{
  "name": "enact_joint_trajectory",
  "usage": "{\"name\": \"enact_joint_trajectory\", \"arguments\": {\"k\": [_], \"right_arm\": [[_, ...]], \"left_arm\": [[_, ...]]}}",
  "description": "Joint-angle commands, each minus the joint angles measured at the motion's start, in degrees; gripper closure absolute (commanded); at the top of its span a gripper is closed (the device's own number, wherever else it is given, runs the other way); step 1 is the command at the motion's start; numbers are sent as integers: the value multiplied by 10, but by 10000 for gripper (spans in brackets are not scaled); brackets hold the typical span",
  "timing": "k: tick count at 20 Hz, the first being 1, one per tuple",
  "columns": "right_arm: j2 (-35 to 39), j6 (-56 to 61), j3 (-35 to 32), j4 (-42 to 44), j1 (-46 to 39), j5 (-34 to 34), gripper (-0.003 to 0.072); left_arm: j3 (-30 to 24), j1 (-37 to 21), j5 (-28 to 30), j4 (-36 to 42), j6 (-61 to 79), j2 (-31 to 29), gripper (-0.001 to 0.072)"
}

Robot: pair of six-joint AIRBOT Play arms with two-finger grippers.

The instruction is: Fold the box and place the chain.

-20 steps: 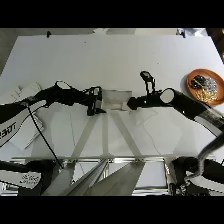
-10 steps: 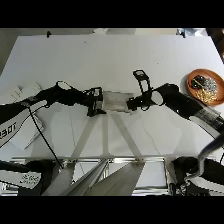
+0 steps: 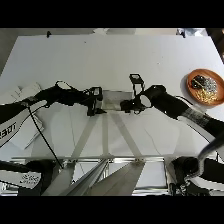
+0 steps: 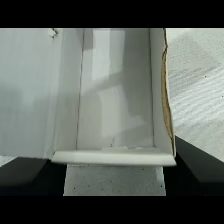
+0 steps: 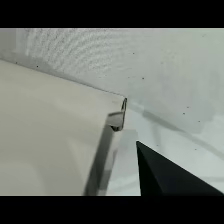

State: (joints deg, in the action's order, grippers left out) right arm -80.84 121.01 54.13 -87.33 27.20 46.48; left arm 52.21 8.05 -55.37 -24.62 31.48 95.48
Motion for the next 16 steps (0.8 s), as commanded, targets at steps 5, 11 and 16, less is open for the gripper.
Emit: {"name": "enact_joint_trajectory", "arguments": {"k": [5,11,16], "right_arm": [[-26,135,3,-30,17,-23,374],[-31,159,3,-65,25,-25,674],[-14,154,3,-65,25,-25,381]], "left_arm": [[0,0,-1,0,1,0,692],[0,0,-1,0,1,0,692],[0,0,-1,0,1,0,692]]}}
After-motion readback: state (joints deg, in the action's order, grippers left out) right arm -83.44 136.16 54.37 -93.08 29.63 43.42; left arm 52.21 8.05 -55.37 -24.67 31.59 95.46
